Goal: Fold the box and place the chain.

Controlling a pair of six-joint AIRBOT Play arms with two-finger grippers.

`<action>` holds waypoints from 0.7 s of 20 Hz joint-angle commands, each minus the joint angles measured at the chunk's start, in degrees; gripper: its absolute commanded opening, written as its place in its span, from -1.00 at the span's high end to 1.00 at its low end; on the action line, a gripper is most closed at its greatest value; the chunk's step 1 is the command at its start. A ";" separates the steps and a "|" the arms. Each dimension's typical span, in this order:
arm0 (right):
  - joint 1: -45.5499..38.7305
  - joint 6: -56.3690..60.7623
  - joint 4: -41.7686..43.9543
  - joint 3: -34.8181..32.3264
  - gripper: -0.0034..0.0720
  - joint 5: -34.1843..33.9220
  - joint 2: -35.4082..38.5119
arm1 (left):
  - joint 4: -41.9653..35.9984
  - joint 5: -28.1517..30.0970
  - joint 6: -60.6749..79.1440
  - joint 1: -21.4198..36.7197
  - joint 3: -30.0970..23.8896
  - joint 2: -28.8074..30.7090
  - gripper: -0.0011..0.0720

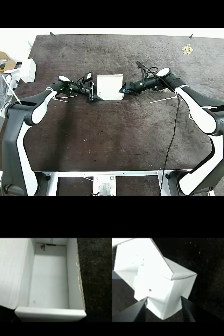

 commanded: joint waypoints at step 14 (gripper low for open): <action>7.98 19.76 -27.17 6.38 -0.38 -5.27 -0.04 | 0.02 0.02 -0.02 0.00 -0.02 -0.02 0.18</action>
